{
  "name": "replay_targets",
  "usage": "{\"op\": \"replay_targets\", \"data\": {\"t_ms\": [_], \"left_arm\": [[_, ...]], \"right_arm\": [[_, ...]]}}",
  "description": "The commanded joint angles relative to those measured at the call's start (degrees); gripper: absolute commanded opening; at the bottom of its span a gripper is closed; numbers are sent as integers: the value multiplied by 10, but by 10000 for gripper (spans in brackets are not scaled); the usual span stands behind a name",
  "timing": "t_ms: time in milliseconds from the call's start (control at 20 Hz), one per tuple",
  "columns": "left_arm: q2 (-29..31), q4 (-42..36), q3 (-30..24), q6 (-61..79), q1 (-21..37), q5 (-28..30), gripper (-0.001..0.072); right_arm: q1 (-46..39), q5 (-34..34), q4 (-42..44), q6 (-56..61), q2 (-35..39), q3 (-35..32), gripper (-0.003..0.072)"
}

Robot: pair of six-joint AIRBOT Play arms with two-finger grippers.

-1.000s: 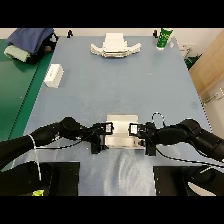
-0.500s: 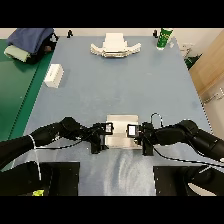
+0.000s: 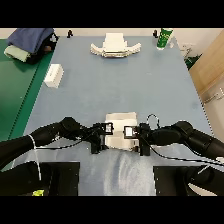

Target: Fold the box.

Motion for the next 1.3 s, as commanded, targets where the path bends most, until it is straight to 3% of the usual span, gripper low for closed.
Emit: {"op": "replay_targets", "data": {"t_ms": [0, 50, 100, 150, 200, 250, 450, 600, 650, 950, 1250], "left_arm": [[0, 0, 0, 0, 0, 0, 527], [0, 0, 0, 0, 0, 0, 527], [0, 0, 0, 0, 0, 0, 527], [0, 0, 0, 0, 0, 0, 527], [0, 0, 0, 0, 0, 0, 527], [0, 0, 0, 0, 0, 0, 527], [0, 0, 0, 0, 0, 0, 527], [0, 0, 0, 0, 0, 0, 527], [0, 0, 0, 0, 0, 0, 527], [0, 0, 0, 0, 0, 0, 527], [0, 0, 0, 0, 0, 0, 528]], "right_arm": [[1, 4, 1, 0, -2, 0, 665], [1, 0, -1, 1, -1, 0, 659], [1, -13, -3, 17, 2, 1, 541], [1, -40, -20, 61, 8, 5, 228], [1, -64, -56, 135, 15, 12, 81], [1, -82, -105, 242, 22, 18, -1], [0, -135, -287, 596, 63, 22, 1], [-2, -189, -469, 972, 109, 22, 1], [-9, -214, -495, 1036, 119, 22, 1], [-123, -251, -373, 998, 95, 0, 0], [-208, -185, -113, 826, 89, -36, -1]]}}
